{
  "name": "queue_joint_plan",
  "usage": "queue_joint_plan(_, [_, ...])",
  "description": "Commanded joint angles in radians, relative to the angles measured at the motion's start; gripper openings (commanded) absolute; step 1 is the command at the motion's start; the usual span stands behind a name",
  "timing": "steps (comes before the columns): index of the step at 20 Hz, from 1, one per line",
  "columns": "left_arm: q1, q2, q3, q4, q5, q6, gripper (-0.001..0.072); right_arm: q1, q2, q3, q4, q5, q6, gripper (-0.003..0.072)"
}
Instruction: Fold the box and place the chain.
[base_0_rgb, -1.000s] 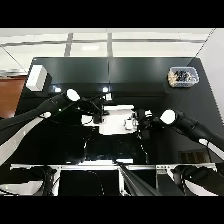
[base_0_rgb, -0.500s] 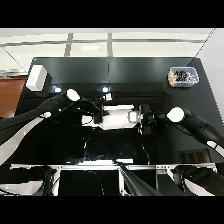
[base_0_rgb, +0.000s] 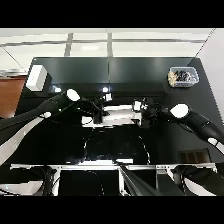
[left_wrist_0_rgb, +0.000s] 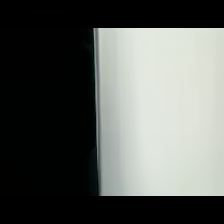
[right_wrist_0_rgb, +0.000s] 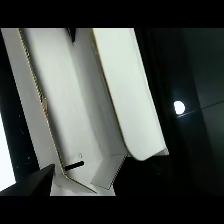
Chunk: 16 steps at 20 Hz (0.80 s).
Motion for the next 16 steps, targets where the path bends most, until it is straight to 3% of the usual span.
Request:
queue_joint_plan(1, [-0.001, 0.0, -0.001, 0.0, -0.003, 0.001, 0.0025, -0.023, -0.047, 0.032, 0.123, 0.034, -0.106, 0.0708])
queue_joint_plan(6, [-0.001, 0.0, -0.001, 0.0, -0.005, 0.001, 0.0025, -0.026, -0.107, 0.048, 0.133, 0.219, -0.144, 0.0708])
queue_joint_plan(16, [0.0, 0.0, 0.002, 0.0, -0.012, 0.001, 0.0025, -0.021, -0.19, 0.048, 0.113, 0.225, -0.142, 0.0708])
